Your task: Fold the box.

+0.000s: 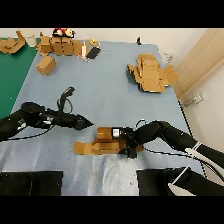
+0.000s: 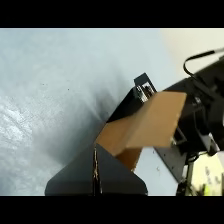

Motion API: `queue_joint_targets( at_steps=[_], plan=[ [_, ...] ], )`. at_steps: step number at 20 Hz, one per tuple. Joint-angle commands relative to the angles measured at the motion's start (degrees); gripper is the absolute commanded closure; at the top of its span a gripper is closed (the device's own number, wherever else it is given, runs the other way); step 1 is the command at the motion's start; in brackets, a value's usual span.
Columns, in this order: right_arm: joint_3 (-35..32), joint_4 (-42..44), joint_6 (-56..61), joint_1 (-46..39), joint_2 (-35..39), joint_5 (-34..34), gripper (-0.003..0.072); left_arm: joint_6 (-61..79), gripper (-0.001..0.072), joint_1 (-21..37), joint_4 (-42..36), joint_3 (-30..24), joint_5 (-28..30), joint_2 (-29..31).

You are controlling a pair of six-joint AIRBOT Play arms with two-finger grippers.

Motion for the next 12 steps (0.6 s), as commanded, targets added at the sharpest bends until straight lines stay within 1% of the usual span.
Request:
queue_joint_targets(
  at_steps=[1,3,4,6,9,10,11,12],
  plan=[
    [-0.04,-0.02,0.07,0.00,-0.02,-0.02,0.0181,5.38,0.0700,2.10,8.83,-1.70,-2.86,6.05],
    [-0.04,-0.02,0.07,0.00,-0.02,-0.02,0.0182,5.70,0.0701,-0.35,14.40,-2.60,-2.01,9.09],
    [-0.04,-0.02,0.07,0.00,-0.02,-0.02,0.0182,6.56,0.0701,-2.86,16.50,-3.17,-0.48,10.73],
    [-0.04,-0.02,0.07,0.00,-0.02,-0.02,0.0182,8.63,0.0701,-9.90,20.87,-4.13,5.05,13.81],
    [-0.04,-0.02,0.07,0.00,-0.02,-0.02,0.0182,9.46,0.0699,-20.44,31.26,-5.42,13.51,17.31],
    [-0.04,-0.02,0.07,0.00,-0.02,-0.02,0.0182,9.44,0.0699,-22.80,34.88,-6.01,15.06,17.81],
    [-0.04,-0.02,0.07,0.00,-0.02,-0.02,0.0182,9.42,0.0698,-24.22,38.07,-6.45,15.13,17.73],
    [-0.04,-0.02,0.07,0.00,-0.02,-0.02,0.0182,9.42,0.0696,-24.79,39.58,-7.02,15.13,17.57]
  ],
)
